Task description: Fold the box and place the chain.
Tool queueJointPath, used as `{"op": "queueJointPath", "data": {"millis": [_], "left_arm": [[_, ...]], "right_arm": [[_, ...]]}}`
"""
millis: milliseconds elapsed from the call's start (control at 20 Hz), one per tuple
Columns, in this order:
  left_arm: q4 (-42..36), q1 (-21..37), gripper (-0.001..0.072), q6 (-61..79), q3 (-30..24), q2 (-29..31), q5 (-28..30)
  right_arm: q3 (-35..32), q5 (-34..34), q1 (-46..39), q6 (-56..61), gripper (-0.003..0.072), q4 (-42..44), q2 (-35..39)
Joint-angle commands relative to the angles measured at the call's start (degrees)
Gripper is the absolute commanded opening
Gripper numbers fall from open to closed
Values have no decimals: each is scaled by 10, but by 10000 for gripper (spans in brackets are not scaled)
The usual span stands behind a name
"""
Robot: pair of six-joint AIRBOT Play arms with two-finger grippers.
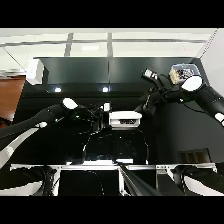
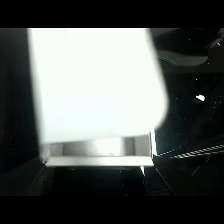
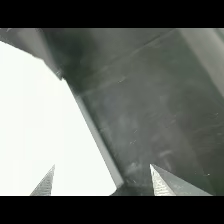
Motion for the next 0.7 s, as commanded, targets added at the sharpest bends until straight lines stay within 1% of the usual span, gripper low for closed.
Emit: {"op": "queueJointPath", "data": {"millis": [0, 200, 600, 650], "left_arm": [[0, 0, 442, 1, 0, 0, 0], [0, 0, 442, 1, 0, 0, 0], [0, 0, 443, 1, 0, 0, 0], [0, 0, 442, 1, 0, 0, 0]], "right_arm": [[-20, 31, 16, -41, 715, -12, 0], [-26, 18, 46, -42, 714, -43, 0], [-26, 12, 69, -67, 713, -48, 0], [-26, 7, 69, -67, 632, -52, 0]]}}
